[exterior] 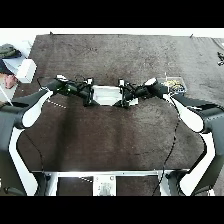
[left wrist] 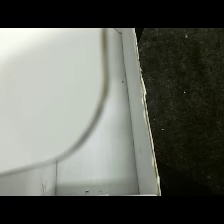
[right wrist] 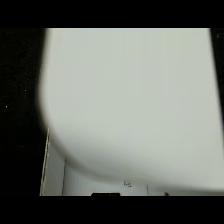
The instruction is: Fold the box and place the chain.
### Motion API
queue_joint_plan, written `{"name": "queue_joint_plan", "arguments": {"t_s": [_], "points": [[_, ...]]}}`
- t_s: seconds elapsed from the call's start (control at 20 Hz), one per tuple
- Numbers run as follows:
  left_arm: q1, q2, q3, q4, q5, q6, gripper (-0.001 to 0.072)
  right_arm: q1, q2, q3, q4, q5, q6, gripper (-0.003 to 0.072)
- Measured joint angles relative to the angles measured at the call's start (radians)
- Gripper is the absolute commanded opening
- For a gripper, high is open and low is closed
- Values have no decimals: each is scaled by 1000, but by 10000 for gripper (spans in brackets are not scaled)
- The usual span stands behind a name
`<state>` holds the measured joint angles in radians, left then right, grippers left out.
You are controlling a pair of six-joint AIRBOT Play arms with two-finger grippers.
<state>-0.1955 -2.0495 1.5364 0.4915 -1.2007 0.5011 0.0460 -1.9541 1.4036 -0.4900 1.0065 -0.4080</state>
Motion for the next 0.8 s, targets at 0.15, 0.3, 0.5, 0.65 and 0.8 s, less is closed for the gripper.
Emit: {"name": "queue_joint_plan", "arguments": {"t_s": [0.15, 0.3, 0.5, 0.65, 0.8], "points": [[0, 0, 0, -1, 0, 0, 404, 0, 0, 0, 0, 0, 0, 267], [0, 0, 0, -1, -1, 0, 404, 0, 0, 0, 0, 0, 0, 268], [0, 0, 0, -2, -7, 4, 403, 1, 1, 0, -3, 5, -1, 594], [-1, 0, 0, -3, -7, 3, 404, 0, 6, 0, -6, 11, -1, 594], [-1, 0, 0, -2, -6, 3, 404, 0, 29, 0, -21, 23, -1, 595]]}}
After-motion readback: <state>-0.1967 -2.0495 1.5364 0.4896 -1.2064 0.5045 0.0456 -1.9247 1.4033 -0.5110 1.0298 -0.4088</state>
